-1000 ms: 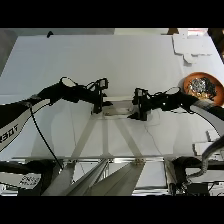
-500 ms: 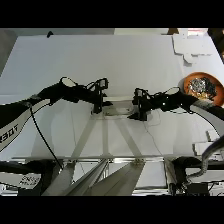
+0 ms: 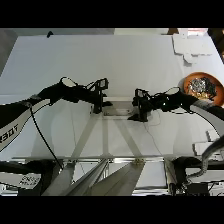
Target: Fold the box and place the chain.
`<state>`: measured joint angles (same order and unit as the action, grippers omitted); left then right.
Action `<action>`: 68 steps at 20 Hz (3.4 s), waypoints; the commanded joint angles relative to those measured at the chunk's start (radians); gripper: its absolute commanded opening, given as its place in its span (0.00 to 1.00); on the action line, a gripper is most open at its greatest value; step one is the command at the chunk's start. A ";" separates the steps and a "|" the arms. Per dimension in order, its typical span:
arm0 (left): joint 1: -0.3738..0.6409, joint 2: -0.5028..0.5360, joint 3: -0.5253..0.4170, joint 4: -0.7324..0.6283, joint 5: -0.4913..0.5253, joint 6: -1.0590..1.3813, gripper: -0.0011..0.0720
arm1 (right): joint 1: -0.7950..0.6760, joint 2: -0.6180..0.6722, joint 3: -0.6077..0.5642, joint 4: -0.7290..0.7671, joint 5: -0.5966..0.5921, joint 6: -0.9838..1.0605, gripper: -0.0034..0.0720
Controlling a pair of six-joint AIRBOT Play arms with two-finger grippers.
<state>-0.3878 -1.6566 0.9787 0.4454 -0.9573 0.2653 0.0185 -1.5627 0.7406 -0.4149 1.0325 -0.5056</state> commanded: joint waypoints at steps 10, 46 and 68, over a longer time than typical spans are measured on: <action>0.000 0.000 0.000 0.000 0.003 0.000 0.03 | 0.001 0.000 0.001 -0.008 -0.045 0.000 0.76; 0.080 0.082 0.000 0.007 0.017 -0.005 0.71 | 0.001 0.000 0.001 -0.007 -0.044 0.000 0.77; 0.040 0.197 -0.109 -0.255 0.161 -0.371 0.02 | 0.001 0.000 0.001 -0.007 -0.044 0.000 0.77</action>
<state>-0.3412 -1.4528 0.8730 0.3038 -1.0409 -0.0776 0.0196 -1.5627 0.7406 -0.4221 0.9882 -0.5060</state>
